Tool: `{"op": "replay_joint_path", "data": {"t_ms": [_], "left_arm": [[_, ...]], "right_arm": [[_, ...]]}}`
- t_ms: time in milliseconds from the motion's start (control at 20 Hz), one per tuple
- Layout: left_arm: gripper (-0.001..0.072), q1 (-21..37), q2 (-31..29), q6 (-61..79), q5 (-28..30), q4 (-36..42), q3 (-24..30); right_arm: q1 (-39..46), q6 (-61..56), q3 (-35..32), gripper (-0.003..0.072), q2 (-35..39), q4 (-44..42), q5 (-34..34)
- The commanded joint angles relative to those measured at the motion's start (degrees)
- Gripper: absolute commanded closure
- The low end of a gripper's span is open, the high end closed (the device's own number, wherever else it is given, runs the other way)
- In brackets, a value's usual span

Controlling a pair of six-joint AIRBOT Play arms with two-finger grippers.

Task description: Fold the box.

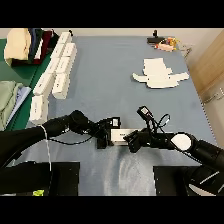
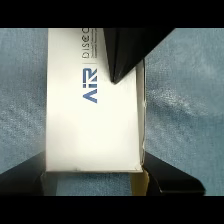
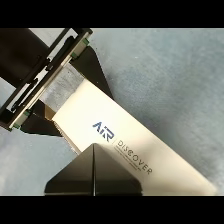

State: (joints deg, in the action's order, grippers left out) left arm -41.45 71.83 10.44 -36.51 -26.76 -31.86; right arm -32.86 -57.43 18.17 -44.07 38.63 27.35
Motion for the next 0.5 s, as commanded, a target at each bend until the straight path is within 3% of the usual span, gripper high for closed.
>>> {"op": "replay_joint_path", "data": {"t_ms": [0, 450], "left_arm": [[0.0184, 0.0, 0.0, 0.2, 0.1, -0.2, 0.0], [0.0184, 0.0, 0.0, 0.2, 0.1, -0.2, 0.0]], "right_arm": [[0.0, 0.0, 0.9, 0.0684, 2.6, 0.0, -1.1], [0.1, -0.2, 1.0, 0.0684, 4.3, 2.6, -0.6]]}}
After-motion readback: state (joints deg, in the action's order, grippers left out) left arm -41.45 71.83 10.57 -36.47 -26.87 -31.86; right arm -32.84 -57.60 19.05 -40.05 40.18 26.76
